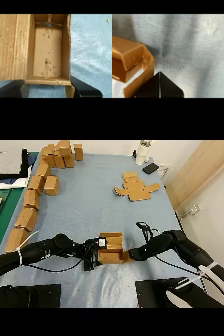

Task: Fold the box.

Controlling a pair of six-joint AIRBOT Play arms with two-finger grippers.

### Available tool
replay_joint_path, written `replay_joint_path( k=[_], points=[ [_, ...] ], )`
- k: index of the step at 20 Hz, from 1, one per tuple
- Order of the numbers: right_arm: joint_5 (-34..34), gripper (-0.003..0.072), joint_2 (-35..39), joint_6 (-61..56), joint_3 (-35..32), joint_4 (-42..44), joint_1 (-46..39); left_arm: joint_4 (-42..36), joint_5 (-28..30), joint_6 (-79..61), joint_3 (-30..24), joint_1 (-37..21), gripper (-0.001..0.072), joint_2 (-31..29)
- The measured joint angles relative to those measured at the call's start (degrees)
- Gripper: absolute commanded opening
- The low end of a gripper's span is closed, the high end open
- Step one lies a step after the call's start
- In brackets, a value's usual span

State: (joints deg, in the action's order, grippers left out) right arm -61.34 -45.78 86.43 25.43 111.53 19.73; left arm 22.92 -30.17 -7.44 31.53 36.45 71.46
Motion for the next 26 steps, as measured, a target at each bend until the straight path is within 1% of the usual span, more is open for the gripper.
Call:
replay_joint_path(
  k=[1,2,3,6,9,12,16,18,21,23,26],
  points=[
    [-0.1,0.0163,1.0,0.0,0.3,0.3,0.0,0.0,0.0,0.0,0.0,0.0,0.0523,0.0],
    [-0.1,0.0344,2.1,0.0,0.6,0.7,0.1,0.0,0.0,0.0,0.0,0.0,0.0524,0.0],
    [-0.1,0.0366,3.1,0.0,1.0,1.4,0.2,0.0,0.0,0.0,0.0,0.0,0.0523,0.0],
    [-0.2,0.0366,5.1,0.0,2.0,3.3,0.2,0.0,0.0,0.0,0.0,0.0,0.0523,0.0],
    [-0.1,0.0367,5.2,0.0,2.5,5.0,0.3,0.0,0.0,0.0,0.0,0.0,0.0523,0.0],
    [0.0,0.0367,3.4,0.1,2.7,6.3,1.5,0.0,0.0,0.0,0.0,0.0,0.0523,0.0],
    [1.9,0.0367,-1.3,-1.6,4.1,6.5,5.9,0.0,0.0,0.0,0.0,0.0,0.0523,0.0],
    [2.4,0.0367,-4.0,-5.7,5.9,3.8,9.0,0.0,0.0,0.0,0.0,0.0,0.0523,0.0],
    [2.4,0.0366,-7.7,-15.6,9.6,-4.3,15.1,0.0,0.0,0.0,0.0,0.0,0.0523,0.0],
    [1.5,0.0366,-10.3,-22.3,12.6,-9.4,19.1,0.0,0.0,0.0,0.0,0.0,0.0524,0.0],
    [-0.9,0.0366,-14.6,-31.1,16.5,-15.0,23.9,0.0,0.0,0.0,0.0,0.0,0.0523,0.0]
  ],
)
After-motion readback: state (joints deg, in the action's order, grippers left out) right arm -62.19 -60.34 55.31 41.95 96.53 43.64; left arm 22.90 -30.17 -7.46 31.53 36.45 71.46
